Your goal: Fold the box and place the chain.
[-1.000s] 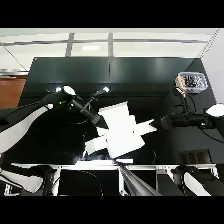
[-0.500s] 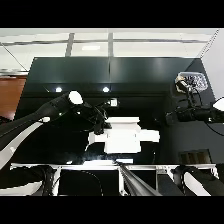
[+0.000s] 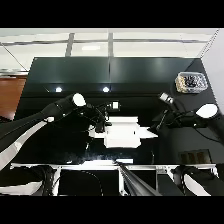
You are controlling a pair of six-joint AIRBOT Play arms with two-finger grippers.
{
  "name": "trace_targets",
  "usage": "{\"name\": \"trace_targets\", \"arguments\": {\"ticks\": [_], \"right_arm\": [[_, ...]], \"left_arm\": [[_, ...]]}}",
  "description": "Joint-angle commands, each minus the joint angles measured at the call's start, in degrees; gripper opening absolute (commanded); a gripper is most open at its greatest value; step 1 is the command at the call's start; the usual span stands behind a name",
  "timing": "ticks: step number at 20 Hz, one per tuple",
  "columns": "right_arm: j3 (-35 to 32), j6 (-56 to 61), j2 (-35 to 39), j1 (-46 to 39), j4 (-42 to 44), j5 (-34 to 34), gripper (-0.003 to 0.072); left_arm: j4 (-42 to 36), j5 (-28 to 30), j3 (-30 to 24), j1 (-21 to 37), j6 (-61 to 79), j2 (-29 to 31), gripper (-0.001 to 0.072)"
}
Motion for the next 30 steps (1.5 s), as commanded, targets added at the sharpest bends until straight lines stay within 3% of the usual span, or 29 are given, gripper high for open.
{"name": "trace_targets", "arguments": {"ticks": [1, 6, 13, 22, 30], "right_arm": [[-2.45, -2.54, -0.35, 6.27, -6.12, -5.05, 0.0658], [-4.94, -4.44, -0.35, 12.26, -6.71, -1.77, 0.0657], [-6.60, -4.42, -0.35, 20.65, 2.49, -9.44, 0.0657], [-1.49, -5.31, -0.07, 21.00, -0.31, -9.94, 0.0657], [-0.35, -12.66, -0.09, 20.06, -0.46, -15.58, 0.0658]], "left_arm": [[0.35, 0.66, 0.00, -0.02, 0.24, -0.24, 0.0031], [0.37, 0.07, 0.00, -0.02, 0.24, -0.24, 0.0031], [0.37, -0.07, 0.00, -0.02, 0.24, -0.24, 0.0031], [0.37, -0.13, 0.00, -0.02, 0.24, -0.24, 0.0031], [0.37, -0.13, 0.00, -0.02, 0.24, -0.24, 0.0031]]}}
